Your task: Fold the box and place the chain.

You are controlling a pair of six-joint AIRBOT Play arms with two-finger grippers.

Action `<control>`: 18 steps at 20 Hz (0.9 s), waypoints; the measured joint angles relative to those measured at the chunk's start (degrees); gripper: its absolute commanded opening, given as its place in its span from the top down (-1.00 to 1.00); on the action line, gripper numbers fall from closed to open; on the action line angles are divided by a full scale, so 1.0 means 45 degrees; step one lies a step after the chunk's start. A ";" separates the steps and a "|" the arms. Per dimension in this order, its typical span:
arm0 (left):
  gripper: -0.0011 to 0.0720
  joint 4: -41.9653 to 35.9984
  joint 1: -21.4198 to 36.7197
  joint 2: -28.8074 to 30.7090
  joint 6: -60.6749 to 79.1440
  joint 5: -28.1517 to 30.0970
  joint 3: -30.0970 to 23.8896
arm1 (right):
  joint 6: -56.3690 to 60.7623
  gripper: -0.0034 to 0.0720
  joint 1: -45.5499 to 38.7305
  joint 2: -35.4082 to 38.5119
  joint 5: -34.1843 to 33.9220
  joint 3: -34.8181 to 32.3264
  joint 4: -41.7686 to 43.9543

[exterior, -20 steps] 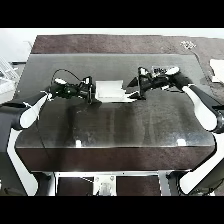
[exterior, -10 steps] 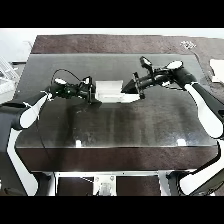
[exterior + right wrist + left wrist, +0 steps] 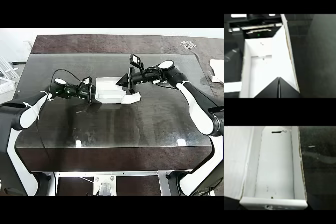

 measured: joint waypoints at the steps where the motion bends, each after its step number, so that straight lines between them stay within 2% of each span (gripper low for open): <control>1: -0.47 0.0000 0.0000 0.0000 0.0000 -0.0010 0.0000 | 0.0083 0.89 0.0000 -0.0180 -0.0204 0.0209 -0.0053; 7: -0.47 -0.0010 -0.0005 0.0000 -0.0015 -0.0029 0.0000 | 0.0617 0.89 -0.0199 -0.0787 -0.1331 0.0704 -0.0991; 18: -0.48 0.0015 0.0005 -0.0005 -0.0015 -0.0058 -0.0005 | 0.1418 0.88 0.0180 -0.1579 -0.1282 0.0860 -0.2273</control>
